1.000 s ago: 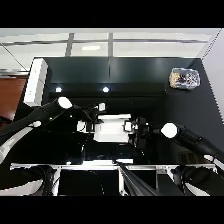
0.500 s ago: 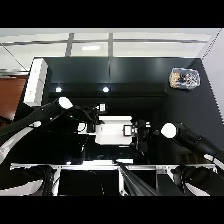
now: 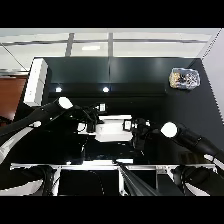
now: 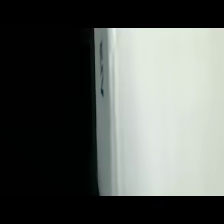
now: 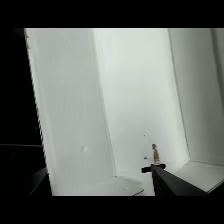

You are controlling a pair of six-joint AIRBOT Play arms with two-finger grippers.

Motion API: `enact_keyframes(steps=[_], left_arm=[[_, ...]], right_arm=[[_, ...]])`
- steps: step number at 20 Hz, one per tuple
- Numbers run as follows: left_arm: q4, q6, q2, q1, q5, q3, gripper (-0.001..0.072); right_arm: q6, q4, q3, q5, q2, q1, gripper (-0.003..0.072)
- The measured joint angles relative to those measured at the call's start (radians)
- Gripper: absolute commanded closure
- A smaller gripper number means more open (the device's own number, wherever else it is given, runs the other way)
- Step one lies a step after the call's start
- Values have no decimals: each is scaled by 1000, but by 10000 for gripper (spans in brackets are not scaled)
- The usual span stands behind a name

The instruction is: Fold the box and place the chain.

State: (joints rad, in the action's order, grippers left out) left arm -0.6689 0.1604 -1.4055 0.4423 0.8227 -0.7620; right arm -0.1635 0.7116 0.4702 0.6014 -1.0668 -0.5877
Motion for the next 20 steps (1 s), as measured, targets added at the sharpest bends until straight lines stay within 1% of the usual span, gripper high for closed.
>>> enact_keyframes(steps=[5,10,15,17,20], left_arm=[[0,0,0,0,0,0,684],[0,0,0,0,0,0,684],[0,0,0,0,1,0,684],[0,-1,0,0,8,0,684],[-1,-1,0,0,25,0,684]], right_arm=[[-9,-55,1,-37,18,0,-20],[-8,-26,43,-45,27,24,-21],[27,-8,87,20,25,122,-20],[66,-8,93,26,21,142,-20],[129,-49,97,33,7,155,-20]])
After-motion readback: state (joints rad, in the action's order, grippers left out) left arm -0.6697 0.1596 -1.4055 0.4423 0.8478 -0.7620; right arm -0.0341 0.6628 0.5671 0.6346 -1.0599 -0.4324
